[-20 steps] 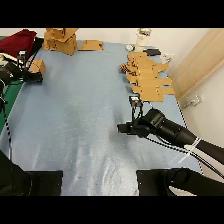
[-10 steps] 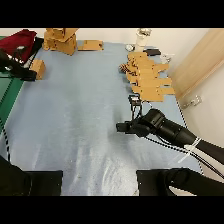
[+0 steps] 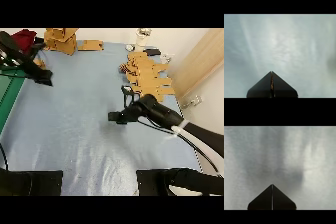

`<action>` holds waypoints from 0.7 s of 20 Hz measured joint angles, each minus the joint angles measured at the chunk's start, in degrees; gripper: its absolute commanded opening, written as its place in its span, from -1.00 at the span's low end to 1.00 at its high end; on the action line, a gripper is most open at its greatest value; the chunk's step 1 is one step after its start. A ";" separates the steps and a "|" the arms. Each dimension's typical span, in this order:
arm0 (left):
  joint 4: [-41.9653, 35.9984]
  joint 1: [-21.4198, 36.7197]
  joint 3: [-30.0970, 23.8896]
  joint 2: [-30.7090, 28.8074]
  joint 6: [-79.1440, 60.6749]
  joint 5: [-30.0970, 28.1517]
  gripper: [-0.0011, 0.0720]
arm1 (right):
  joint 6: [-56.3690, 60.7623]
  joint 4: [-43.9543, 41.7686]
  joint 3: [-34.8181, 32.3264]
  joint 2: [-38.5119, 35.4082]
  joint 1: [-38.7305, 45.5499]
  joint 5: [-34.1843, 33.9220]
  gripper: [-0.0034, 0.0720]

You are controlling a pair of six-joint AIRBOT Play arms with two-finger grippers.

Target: Fold the box.

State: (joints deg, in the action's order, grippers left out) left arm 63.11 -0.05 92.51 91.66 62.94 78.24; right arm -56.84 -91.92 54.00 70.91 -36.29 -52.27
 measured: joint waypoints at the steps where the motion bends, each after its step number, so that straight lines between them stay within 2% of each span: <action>1: -0.15 -2.71 -3.74 -1.97 0.83 -0.79 -0.96 | -1.20 -0.94 2.62 1.95 0.20 -1.03 -0.90; 4: -0.90 -11.28 -15.37 -7.54 3.30 -4.55 -0.96 | -3.85 -2.58 8.87 6.56 0.44 -4.11 -0.90; 7: -2.12 -18.47 -23.56 -10.86 4.92 -8.37 -0.96 | -5.22 -3.48 11.89 9.11 0.52 -5.31 -0.90; 10: -2.64 -22.53 -27.34 -12.26 6.27 -10.86 -0.94 | -5.81 -4.31 13.00 10.03 0.59 -6.29 -0.90; 14: -2.97 -24.46 -28.98 -12.83 9.57 -11.21 -0.94 | -6.10 -4.90 13.51 10.40 0.59 -6.95 -0.90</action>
State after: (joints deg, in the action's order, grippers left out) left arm 60.14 -24.51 63.53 78.83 72.51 67.02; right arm -62.94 -96.82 67.51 81.32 -35.70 -59.22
